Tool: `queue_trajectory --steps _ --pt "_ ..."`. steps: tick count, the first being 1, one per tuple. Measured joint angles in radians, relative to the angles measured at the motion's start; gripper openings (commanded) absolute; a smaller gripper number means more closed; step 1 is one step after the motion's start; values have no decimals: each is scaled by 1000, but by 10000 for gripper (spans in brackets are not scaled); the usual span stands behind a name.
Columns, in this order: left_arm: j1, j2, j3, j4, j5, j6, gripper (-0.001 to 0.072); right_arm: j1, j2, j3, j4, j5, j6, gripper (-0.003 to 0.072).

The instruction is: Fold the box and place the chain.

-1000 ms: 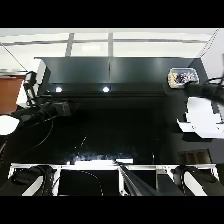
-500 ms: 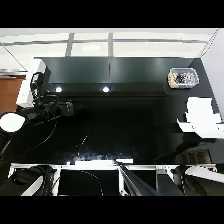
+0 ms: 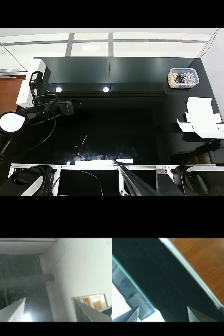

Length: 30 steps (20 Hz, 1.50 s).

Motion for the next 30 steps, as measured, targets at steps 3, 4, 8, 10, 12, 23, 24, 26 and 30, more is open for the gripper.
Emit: queue_trajectory --steps 3,4,8,10,12,23,24,26,30 --pt "0 0 0 -3 0 -1 699 0 -17 2 28 47 -32 720" --pt "0 0 0 -3 0 -1 700 2 -16 -5 33 55 -36 720" --pt "0 0 0 -3 -1 -4 699 19 6 -57 -4 77 -34 718" --pt "0 0 0 -3 -1 -4 699 26 21 -76 -20 81 -31 488" --pt "0 0 0 -3 -1 -4 699 32 37 -85 -37 84 -29 487" --pt "0 0 0 7 -1 -4 699 78 128 -154 -69 89 -65 13" --pt "0 0 0 8 -1 -3 699 89 145 -167 -50 90 -69 12" --pt "0 0 0 8 -1 -3 699 113 186 -206 -24 88 -75 11" --pt "0 0 0 11 -1 -3 699 179 290 -347 45 75 -80 11"
